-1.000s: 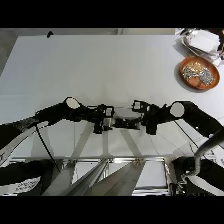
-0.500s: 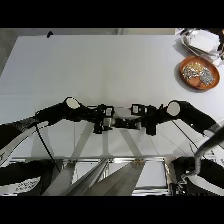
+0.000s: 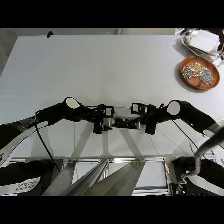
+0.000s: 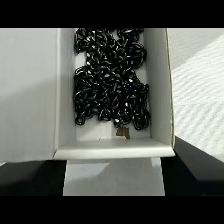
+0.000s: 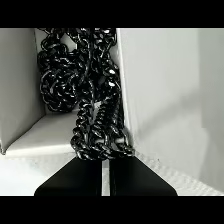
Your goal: Fold the box and place the chain.
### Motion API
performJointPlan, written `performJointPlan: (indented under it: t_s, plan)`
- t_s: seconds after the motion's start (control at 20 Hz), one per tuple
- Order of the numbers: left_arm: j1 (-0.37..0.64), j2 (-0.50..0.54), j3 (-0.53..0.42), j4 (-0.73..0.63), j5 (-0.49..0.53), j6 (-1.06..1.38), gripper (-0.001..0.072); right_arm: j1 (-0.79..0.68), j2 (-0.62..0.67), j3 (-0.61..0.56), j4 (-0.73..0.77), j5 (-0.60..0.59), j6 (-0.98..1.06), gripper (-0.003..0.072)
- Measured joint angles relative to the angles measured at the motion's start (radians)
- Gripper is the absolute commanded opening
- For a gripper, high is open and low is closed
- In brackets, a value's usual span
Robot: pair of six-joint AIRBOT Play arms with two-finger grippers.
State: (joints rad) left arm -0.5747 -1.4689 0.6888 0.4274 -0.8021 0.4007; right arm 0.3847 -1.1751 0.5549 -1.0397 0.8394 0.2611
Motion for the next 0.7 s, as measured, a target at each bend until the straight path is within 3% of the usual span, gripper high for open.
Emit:
performJointPlan:
  t_s: [0.35, 0.7]
  plan:
    - [0.000, -0.001, 0.000, -0.001, 0.002, 0.000, 0.0313, 0.001, 0.131, 0.002, -0.106, 0.039, 0.111, 0.0014]
    - [0.000, -0.001, 0.000, -0.001, 0.001, 0.000, 0.0313, 0.001, 0.444, 0.001, -0.107, 0.080, 0.192, 0.0014]
